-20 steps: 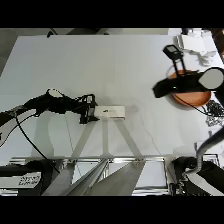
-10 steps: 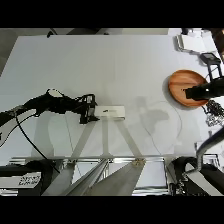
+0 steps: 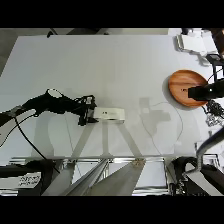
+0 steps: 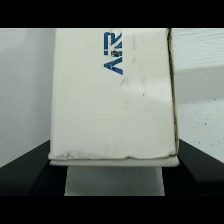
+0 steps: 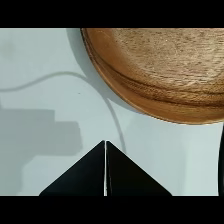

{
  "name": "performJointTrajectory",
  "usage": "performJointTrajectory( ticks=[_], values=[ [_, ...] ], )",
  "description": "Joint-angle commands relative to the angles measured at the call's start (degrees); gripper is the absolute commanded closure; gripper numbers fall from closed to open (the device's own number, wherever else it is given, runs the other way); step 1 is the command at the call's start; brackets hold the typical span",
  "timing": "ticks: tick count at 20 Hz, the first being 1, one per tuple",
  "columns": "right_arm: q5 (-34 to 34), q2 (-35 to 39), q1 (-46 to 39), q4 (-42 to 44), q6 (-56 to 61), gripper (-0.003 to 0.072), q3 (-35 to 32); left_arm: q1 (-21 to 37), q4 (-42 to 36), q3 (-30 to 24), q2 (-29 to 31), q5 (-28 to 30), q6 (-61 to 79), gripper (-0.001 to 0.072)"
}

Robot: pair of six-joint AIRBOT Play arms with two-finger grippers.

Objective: Fold the box and place the chain.

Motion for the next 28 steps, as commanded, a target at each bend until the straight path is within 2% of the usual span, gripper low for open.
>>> performJointTrajectory(
  ticks=[1,3,5,9,12,14,18,20,22,24,26,28],
  values=[
    [-0.1,0.0,-0.1,2.0,0.0,0.0678,0.0,0.1,3.4,0.1,5.5,-1.2,-2.9,0.0697],
    [-0.1,0.0,-0.1,2.8,0.0,0.0678,0.0,0.5,7.1,0.1,11.4,-1.2,-11.6,0.0699],
    [-0.1,0.0,-0.1,2.8,0.0,0.0678,0.0,0.5,14.8,0.1,17.2,-1.2,-23.1,0.0699],
    [-0.2,0.0,-0.1,2.8,0.0,0.0678,0.0,0.5,42.1,0.1,26.3,-1.3,-49.4,0.07],
    [-1.1,0.0,-0.1,3.1,0.0,0.0678,0.0,0.7,64.1,0.1,28.7,-1.5,-67.5,0.0699],
    [-2.6,0.0,-0.1,3.0,0.0,0.0678,0.0,3.1,69.9,0.1,28.7,0.9,-75.6,0.0698],
    [-3.1,0.0,-0.1,3.0,0.0,0.0678,0.0,13.8,68.8,0.1,28.7,13.8,-90.3,0.0702],
    [-3.1,0.0,-0.1,3.0,0.0,0.0678,0.0,20.3,65.7,0.1,28.7,19.4,-96.7,0.0702],
    [-3.1,0.0,-0.1,3.0,0.0,0.0678,0.0,26.6,54.9,0.1,28.7,23.1,-96.0,0.0701],
    [-3.1,0.0,-0.1,3.0,0.0,0.0678,0.0,30.9,39.5,0.0,28.7,24.9,-88.2,0.0701],
    [-3.1,0.0,-0.1,3.0,0.0,0.0678,0.0,32.2,25.9,-1.0,28.7,26.1,-74.5,0.0703],
    [-3.1,0.0,-0.1,3.0,0.0,0.0678,0.0,32.2,20.4,-4.0,28.7,30.5,-73.3,0.0704]
  ],
)
